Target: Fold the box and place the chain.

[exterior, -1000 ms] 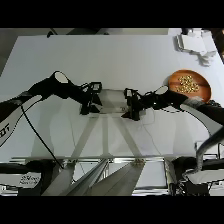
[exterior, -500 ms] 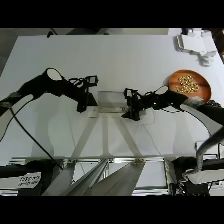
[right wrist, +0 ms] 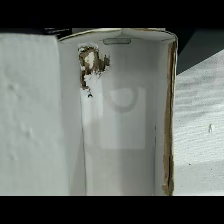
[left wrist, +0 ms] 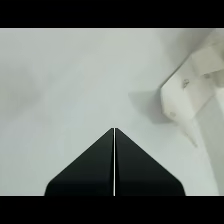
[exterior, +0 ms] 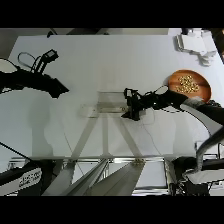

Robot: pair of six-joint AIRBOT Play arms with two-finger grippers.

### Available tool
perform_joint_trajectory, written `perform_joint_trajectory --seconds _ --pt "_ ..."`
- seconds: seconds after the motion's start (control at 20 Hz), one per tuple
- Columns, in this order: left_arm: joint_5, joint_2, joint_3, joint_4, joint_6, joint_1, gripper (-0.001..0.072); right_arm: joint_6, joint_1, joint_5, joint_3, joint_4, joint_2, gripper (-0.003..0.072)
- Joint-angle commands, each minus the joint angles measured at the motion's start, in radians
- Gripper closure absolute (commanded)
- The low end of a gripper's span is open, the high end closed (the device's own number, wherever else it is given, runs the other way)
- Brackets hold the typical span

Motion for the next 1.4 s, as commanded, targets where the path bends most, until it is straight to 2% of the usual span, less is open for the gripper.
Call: perform_joint_trajectory --seconds 0.0,0.1,0.25,0.35,0.45,0.6,0.9,1.2,1.25,1.3,1.35 --pt "-0.016 -0.062 0.0 0.184 -0.371 -0.013 0.0697 0.001 0.0 0.0 0.0 0.0 0.0 0.0238" --pt "-0.053 -0.137 0.0 0.137 -0.404 -0.064 0.0701 0.001 0.0 0.0 0.0 0.0 0.0 0.0238" --pt "-0.035 -0.225 0.0 0.113 -0.465 -0.135 0.0702 0.0 0.0 0.0 0.0 0.0 0.0 0.0238" --pt "-0.045 -0.264 0.0 0.09 -0.47 -0.171 0.0701 0.0 0.0 0.0 0.0 0.0 0.0 0.0238" --pt "-0.059 -0.276 0.0 0.013 -0.439 -0.193 0.0701 0.001 0.0 0.0 0.0 0.0 0.0 0.0238" --pt "-0.061 -0.275 0.0 -0.109 -0.397 -0.208 0.0702 0.001 0.0 0.0 0.0 0.0 0.0 0.0238" --pt "0.025 -0.205 -0.011 0.001 -0.425 -0.298 0.0702 0.0 0.0 0.0 0.0 0.0 0.0 0.0238" --pt "0.087 -0.144 -0.143 -0.105 -0.42 -0.3 0.0698 0.001 0.0 0.0 0.0 0.0 0.0 0.0238" --pt "0.103 -0.144 -0.167 -0.138 -0.418 -0.299 0.0689 0.0 0.0 0.0 0.0 0.0 0.0 0.0238" --pt "0.11 -0.143 -0.185 -0.162 -0.417 -0.299 0.0647 0.0 0.0 0.0 0.0 0.0 0.0 0.0238" --pt "0.109 -0.14 -0.192 -0.164 -0.417 -0.299 0.0552 0.001 0.0 0.0 0.0 0.0 0.0 0.0238"
